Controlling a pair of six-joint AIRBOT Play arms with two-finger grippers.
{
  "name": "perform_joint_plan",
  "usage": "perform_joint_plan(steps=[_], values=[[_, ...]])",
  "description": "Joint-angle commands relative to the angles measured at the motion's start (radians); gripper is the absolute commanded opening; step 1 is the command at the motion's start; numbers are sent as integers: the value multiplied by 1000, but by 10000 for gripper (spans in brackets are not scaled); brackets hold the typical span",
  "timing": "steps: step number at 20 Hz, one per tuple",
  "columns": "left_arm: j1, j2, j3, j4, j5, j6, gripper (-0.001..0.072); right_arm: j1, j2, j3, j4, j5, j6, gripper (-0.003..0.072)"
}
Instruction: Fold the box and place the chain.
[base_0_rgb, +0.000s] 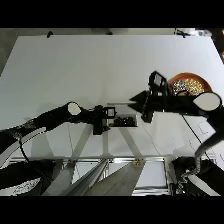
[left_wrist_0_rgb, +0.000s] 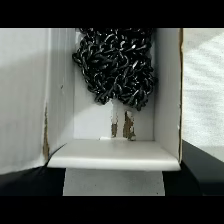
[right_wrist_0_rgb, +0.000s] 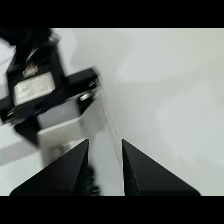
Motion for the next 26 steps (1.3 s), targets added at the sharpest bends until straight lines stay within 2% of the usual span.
perform_joint_plan(steps=[1, 4, 7, 9, 11, 18, 20, 23, 26], values=[[0, 1, 0, 0, 0, 0, 205, -68, -77, 174, -21, 6, 15, 220], [0, 1, 0, 0, 0, 0, 205, -87, -270, 357, -73, 128, 129, 220], [0, 1, 0, 0, 0, 0, 205, -68, -500, 536, -207, 394, 271, 220], [0, 1, 0, 0, 0, 0, 205, -36, -618, 586, -250, 531, 298, 221], [0, 1, 0, 0, 0, 0, 205, 2, -682, 585, -253, 581, 298, 221], [0, 1, 0, 0, 0, 0, 205, 97, -687, 578, -293, 597, 264, 226], [0, 1, 0, 0, 0, 0, 205, 112, -648, 540, -337, 573, 261, 241], [0, 1, 0, 0, 0, 0, 205, 116, -524, 407, -434, 438, 257, 413], [0, 1, 0, 0, 0, 0, 205, 117, -416, 279, -457, 340, 183, 423]])
